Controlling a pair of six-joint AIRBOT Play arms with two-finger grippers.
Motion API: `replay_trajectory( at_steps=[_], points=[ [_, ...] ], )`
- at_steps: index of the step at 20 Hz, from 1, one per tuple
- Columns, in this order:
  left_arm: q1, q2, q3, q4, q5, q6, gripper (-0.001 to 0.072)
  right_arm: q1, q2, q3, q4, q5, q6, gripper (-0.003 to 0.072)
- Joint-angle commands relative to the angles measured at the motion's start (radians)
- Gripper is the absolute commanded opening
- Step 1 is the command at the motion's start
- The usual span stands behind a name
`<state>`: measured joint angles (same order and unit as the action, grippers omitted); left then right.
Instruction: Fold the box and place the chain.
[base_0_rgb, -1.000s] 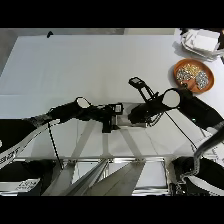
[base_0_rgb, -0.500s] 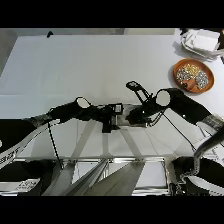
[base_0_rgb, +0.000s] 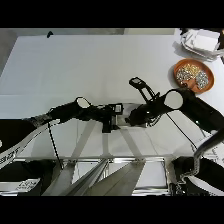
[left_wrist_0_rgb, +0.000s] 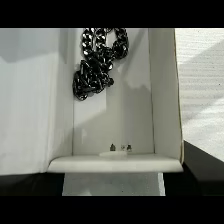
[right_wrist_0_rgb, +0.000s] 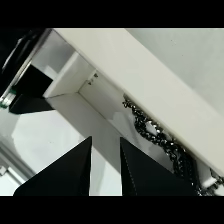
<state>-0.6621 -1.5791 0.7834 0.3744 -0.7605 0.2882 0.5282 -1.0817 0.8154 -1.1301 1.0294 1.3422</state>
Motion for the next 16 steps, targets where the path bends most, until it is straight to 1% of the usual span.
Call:
replay_trajectory(
  at_steps=[1, 4, 5, 6, 7, 8, 10, 12, 14, 16],
  points=[
    [0.0, 0.0, 0.0, 0.0, 0.0, 0.0, 0.0364, -0.001, 0.125, 0.001, -0.156, 0.039, 0.105, 0.0204],
    [0.0, 0.0, 0.0, 0.0, 0.0, 0.0, 0.0364, -0.001, 0.22, 0.001, -0.413, 0.096, 0.287, 0.0206],
    [0.0, 0.0, 0.0, 0.0, 0.0, 0.0, 0.0364, -0.001, 0.241, 0.001, -0.515, 0.121, 0.349, 0.0224],
    [0.0, 0.0, 0.0, 0.0, 0.0, 0.0, 0.0364, -0.007, 0.249, 0.001, -0.612, 0.144, 0.404, 0.0311],
    [0.0, 0.0, 0.0, 0.0, 0.0, 0.0, 0.0364, -0.037, 0.249, 0.001, -0.665, 0.167, 0.439, 0.0414],
    [0.0, 0.0, 0.0, 0.0, 0.0, 0.0, 0.0364, -0.085, 0.242, 0.001, -0.673, 0.176, 0.441, 0.0459],
    [0.0, 0.0, 0.0, 0.0, 0.0, 0.0, 0.0364, -0.205, 0.211, 0.0, -0.669, 0.17, 0.425, 0.0463],
    [0.0, 0.0, 0.0, 0.0, 0.0, 0.0, 0.0364, -0.315, 0.159, 0.0, -0.666, 0.14, 0.392, 0.0461],
    [0.0, 0.0, 0.0, 0.0, 0.0, 0.0, 0.0364, -0.394, 0.093, 0.0, -0.639, 0.102, 0.352, 0.0461],
    [0.0, 0.0, 0.0, 0.0, 0.0, 0.0, 0.0364, -0.431, 0.012, 0.0, -0.608, 0.063, 0.321, 0.046]
  ],
)
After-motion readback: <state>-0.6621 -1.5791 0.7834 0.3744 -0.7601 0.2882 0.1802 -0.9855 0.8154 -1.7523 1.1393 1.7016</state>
